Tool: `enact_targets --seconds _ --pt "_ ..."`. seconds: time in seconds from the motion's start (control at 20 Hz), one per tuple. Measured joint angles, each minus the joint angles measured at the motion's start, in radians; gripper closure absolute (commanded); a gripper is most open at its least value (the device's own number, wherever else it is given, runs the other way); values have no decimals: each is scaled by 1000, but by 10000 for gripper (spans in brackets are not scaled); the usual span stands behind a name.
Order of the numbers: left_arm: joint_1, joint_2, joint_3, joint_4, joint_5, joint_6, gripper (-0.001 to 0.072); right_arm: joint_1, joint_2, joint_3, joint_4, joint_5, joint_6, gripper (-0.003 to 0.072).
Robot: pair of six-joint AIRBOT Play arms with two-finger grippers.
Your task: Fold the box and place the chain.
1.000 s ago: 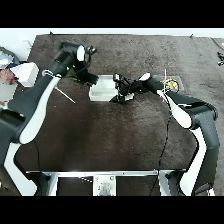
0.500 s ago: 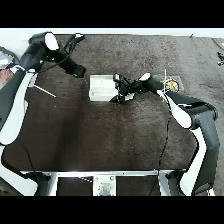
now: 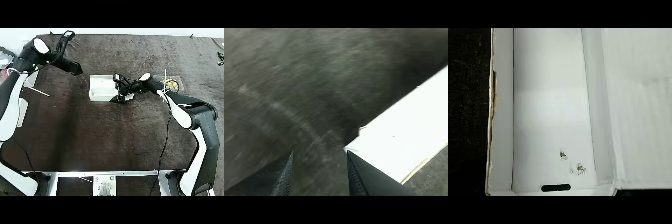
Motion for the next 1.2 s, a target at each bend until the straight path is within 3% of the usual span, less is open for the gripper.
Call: enact_targets --seconds 0.45,0.5,0.55,0.65,0.7,1.2 --pt "149 -209 -5 -436 -179 526 328 0 0 0 0 0 0 568" --pt "149 -233 -5 -456 -201 582 263 0 0 0 0 0 0 567" --pt "145 -256 -5 -468 -219 645 96 0 0 0 0 0 0 568" --pt "140 -289 -5 -478 -243 781 86 0 0 0 0 0 0 568" --pt "137 -302 -5 -481 -252 853 6 0 0 0 0 0 0 568" --pt "98 -338 -6 -483 -320 1186 4 0 0 0 0 0 0 568"
